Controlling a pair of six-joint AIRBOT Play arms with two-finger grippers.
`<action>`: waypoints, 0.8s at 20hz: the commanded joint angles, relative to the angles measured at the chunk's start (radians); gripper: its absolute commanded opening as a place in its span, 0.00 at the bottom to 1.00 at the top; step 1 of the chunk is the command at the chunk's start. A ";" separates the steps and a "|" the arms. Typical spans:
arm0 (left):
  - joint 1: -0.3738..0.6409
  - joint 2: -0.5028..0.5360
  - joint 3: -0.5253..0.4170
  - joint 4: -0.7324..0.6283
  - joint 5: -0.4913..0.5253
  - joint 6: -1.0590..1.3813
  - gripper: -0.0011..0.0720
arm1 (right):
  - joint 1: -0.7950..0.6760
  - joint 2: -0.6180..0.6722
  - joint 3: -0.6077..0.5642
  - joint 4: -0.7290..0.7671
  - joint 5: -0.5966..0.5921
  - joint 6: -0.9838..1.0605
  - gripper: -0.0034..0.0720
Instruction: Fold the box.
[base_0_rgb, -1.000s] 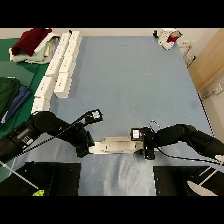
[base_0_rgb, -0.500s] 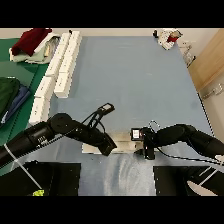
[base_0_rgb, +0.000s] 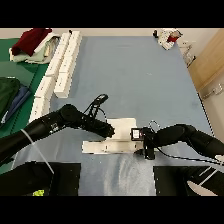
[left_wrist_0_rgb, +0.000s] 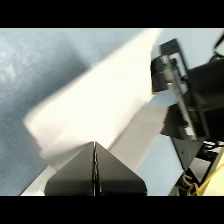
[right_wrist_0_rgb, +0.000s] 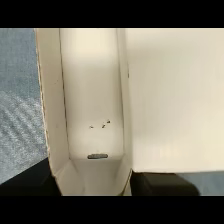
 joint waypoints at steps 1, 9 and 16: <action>0.009 -0.105 0.002 0.008 -0.007 -0.017 0.03 | 0.000 0.001 0.001 0.000 0.000 0.000 0.72; 0.009 -0.113 0.087 0.012 -0.005 0.021 0.03 | 0.000 0.001 0.001 0.000 0.000 0.000 0.72; 0.031 0.134 0.145 0.166 -0.056 0.086 0.03 | 0.000 0.001 0.001 0.000 0.000 0.000 0.72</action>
